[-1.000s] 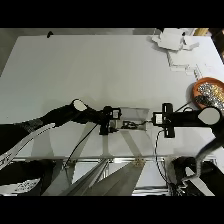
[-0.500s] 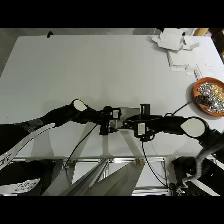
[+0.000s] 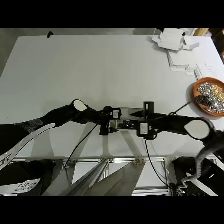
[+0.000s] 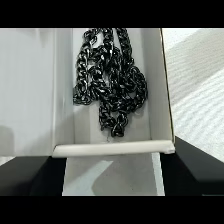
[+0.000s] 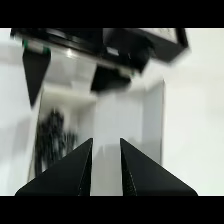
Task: Fold the box and place the chain.
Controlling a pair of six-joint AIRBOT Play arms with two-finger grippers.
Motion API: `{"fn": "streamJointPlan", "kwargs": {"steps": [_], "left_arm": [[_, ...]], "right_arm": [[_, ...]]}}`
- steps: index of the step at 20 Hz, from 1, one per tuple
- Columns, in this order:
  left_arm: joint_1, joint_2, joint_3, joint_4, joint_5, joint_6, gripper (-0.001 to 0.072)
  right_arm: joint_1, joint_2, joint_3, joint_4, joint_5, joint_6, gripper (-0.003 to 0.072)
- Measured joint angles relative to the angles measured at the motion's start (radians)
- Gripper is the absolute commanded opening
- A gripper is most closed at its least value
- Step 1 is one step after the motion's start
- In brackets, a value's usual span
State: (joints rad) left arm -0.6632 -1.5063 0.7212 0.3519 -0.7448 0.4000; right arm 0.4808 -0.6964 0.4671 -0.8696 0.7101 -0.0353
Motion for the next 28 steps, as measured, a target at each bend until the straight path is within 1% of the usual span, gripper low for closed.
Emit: {"fn": "streamJointPlan", "kwargs": {"steps": [2, 4, 6, 8, 9, 15, 18, 22, 23, 25, 28], "left_arm": [[0.0, 0.0, 0.0, 0.0, 0.0, 0.0, 0.0254], [0.0, 0.0, 0.0, 0.0, 0.0, 0.0, 0.0254], [0.0, 0.0, 0.0, 0.0, 0.0, 0.0, 0.0254], [0.0, 0.0, 0.0, 0.0, 0.0, 0.0, 0.0254], [0.0, 0.0, 0.0, 0.0, 0.0, 0.0, 0.0254], [0.0, 0.0, 0.0, 0.0, 0.0, 0.0, 0.0254], [0.0, 0.0, 0.0, 0.0, 0.0, 0.0, 0.0254], [0.0, 0.0, 0.0, 0.0, 0.0, 0.0, 0.0254], [0.0, 0.0, 0.0, 0.0, 0.0, 0.0, 0.0254], [0.0, 0.0, 0.0, 0.0, 0.0, 0.0, 0.0254], [0.0, 0.0, 0.0, 0.0, 0.0, 0.0, 0.0254]], "right_arm": [[-0.101, 0.044, 0.0, -0.111, 0.092, 0.073, 0.0197], [-0.225, 0.045, -0.003, -0.176, 0.158, 0.109, 0.0197], [-0.323, 0.008, -0.01, -0.186, 0.187, 0.102, 0.0197], [-0.372, -0.056, -0.016, -0.166, 0.199, 0.065, 0.0191], [-0.379, -0.095, -0.018, -0.157, 0.201, 0.05, 0.0175], [-0.34, -0.294, -0.023, -0.133, 0.211, 0.011, 0.0175], [-0.33, -0.347, -0.025, -0.13, 0.211, 0.008, 0.0175], [-0.326, -0.373, -0.042, -0.129, 0.2, 0.005, 0.0174], [-0.326, -0.375, -0.045, -0.126, 0.197, 0.005, 0.0161], [-0.325, -0.378, -0.05, -0.125, 0.19, 0.004, 0.0019], [-0.325, -0.366, -0.055, -0.126, 0.187, 0.005, 0.0018]]}}
